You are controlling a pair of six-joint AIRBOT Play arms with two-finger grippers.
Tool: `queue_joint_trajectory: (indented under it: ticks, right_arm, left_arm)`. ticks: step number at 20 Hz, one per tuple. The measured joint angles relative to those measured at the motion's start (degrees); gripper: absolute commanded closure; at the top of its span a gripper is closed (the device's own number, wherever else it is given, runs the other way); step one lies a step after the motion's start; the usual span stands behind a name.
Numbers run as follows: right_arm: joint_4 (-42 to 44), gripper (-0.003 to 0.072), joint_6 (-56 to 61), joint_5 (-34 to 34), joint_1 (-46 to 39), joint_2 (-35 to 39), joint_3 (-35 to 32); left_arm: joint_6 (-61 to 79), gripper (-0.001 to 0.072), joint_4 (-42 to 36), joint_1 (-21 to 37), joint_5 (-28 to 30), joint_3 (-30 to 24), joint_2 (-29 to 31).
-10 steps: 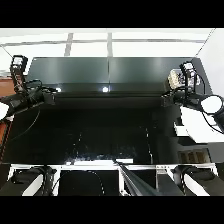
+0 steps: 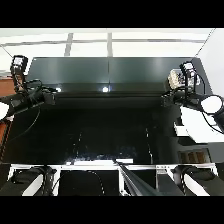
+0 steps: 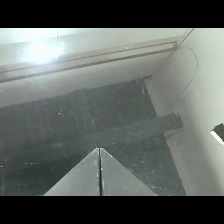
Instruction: Fold the box and place the chain.
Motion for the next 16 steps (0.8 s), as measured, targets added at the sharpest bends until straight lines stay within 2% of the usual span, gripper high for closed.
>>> queue_joint_trajectory:
  ticks: [5, 9, 10, 11, 12, 14, 16]
  right_arm:
    - [0.4, 0.0672, 0.0, 0.0, 0.0, 0.0, 0.0]
    - [5.5, 0.066, 0.1, -2.0, 0.0, -0.1, 0.0]
    - [6.8, 0.04, 0.1, -3.7, 0.1, -0.4, 0.0]
    - [7.9, -0.0034, 0.1, -5.6, 0.1, -1.0, 0.0]
    - [9.0, -0.0034, 0.1, -7.9, 0.1, -1.9, 0.0]
    - [11.9, -0.0034, 0.3, -9.9, 0.0, -3.6, 0.2]
    - [13.4, -0.0034, 0.9, -8.6, -1.2, -4.5, 0.9]
  left_arm:
    - [0.0, 0.0684, -0.7, 0.0, 0.4, 0.0, -0.2]
    - [0.0, 0.0667, -3.0, 0.0, 3.7, -0.3, -1.6]
    - [0.0, 0.0473, -3.7, 0.0, 5.0, -0.3, -2.5]
    - [0.0, 0.0129, -4.4, 0.0, 6.4, -0.3, -3.5]
    - [0.0, -0.0001, -5.4, 0.0, 8.0, -0.3, -5.0]
    - [-0.1, -0.0001, -6.6, 0.2, 9.4, -0.2, -8.1]
    - [-0.2, -0.0001, -6.4, 1.4, 9.4, 0.4, -10.1]
